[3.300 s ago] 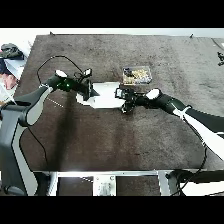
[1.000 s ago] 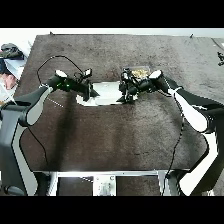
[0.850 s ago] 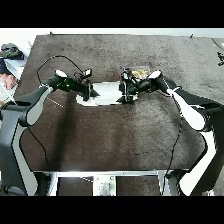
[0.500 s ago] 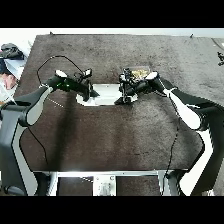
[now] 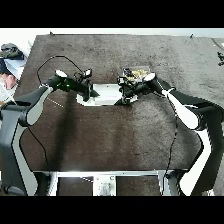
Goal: Fold the box and place the chain.
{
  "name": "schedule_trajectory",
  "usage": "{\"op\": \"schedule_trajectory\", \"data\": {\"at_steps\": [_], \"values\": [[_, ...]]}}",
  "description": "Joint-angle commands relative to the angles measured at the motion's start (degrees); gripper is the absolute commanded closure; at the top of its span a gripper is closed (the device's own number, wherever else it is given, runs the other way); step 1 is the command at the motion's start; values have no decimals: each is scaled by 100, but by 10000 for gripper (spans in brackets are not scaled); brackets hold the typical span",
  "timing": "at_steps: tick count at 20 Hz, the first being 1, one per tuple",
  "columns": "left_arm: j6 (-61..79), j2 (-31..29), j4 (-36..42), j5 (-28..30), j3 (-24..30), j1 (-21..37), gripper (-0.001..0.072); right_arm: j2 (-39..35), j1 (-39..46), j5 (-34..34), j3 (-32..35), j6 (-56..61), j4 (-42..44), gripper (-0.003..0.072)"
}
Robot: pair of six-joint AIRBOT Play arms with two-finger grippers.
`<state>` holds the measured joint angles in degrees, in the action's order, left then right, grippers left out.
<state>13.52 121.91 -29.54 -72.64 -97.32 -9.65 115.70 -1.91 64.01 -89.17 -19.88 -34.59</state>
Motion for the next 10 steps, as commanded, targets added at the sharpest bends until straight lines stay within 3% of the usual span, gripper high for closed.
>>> {"op": "schedule_trajectory", "data": {"at_steps": [1,4,8,10], "values": [[2,0,2,7,0,0,697,39,-4,2,-7,-2,-9,41],[0,0,2,7,0,0,697,39,-4,2,-7,-4,46,71],[2,0,2,7,0,0,697,42,-4,0,-7,-2,2,212],[2,0,2,7,0,0,696,39,-2,-37,-7,0,9,186]]}}
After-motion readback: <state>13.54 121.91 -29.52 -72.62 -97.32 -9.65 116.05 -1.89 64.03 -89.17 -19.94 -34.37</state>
